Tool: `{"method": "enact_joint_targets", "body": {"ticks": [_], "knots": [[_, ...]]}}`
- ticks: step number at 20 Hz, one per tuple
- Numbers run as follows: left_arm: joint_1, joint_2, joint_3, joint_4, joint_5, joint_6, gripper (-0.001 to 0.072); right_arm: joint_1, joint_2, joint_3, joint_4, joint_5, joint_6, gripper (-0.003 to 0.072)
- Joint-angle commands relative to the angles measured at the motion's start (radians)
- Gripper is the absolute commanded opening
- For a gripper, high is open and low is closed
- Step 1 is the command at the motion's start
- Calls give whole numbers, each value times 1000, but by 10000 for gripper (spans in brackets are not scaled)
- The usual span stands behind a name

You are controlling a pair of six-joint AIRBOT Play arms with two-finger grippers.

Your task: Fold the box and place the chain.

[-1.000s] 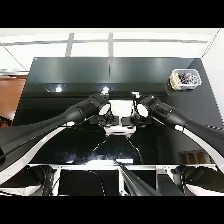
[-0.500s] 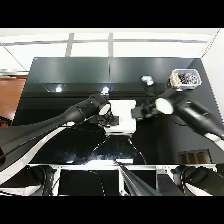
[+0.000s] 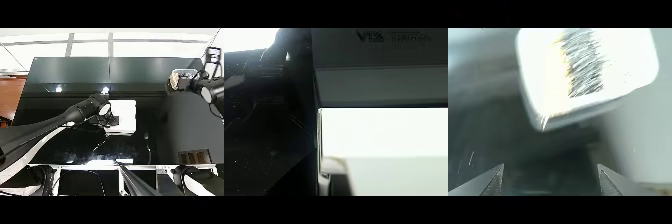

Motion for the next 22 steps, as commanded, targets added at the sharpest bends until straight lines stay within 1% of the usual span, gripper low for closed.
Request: {"method": "enact_joint_targets", "body": {"ticks": [1,2,3,4,6,7,8,9,11,12,15,21,22], "knots": [[0,0,0,1,2,0,31,-174,-191,110,313,-119,-82,717],[0,0,0,0,2,0,31,-201,-281,210,426,-45,-118,717],[0,0,0,0,2,0,31,-221,-365,316,499,42,-133,716],[0,0,0,0,1,0,31,-236,-452,434,542,145,-133,713],[0,0,0,0,1,0,31,-261,-601,644,586,324,-76,712],[0,0,0,0,1,0,31,-271,-656,720,595,388,-34,712],[0,-1,0,0,3,0,31,-280,-700,780,600,428,8,712],[0,-1,0,0,4,0,31,-287,-729,813,614,436,23,712],[0,-1,0,0,5,0,31,-303,-764,834,667,415,34,707],[0,-1,0,0,5,0,32,-310,-773,834,687,398,35,651],[0,-1,0,0,5,0,31,-316,-795,834,723,369,32,651],[0,-1,0,0,5,0,31,-315,-833,834,736,376,19,650],[0,-1,0,0,4,0,31,-315,-840,834,753,375,5,582]]}}
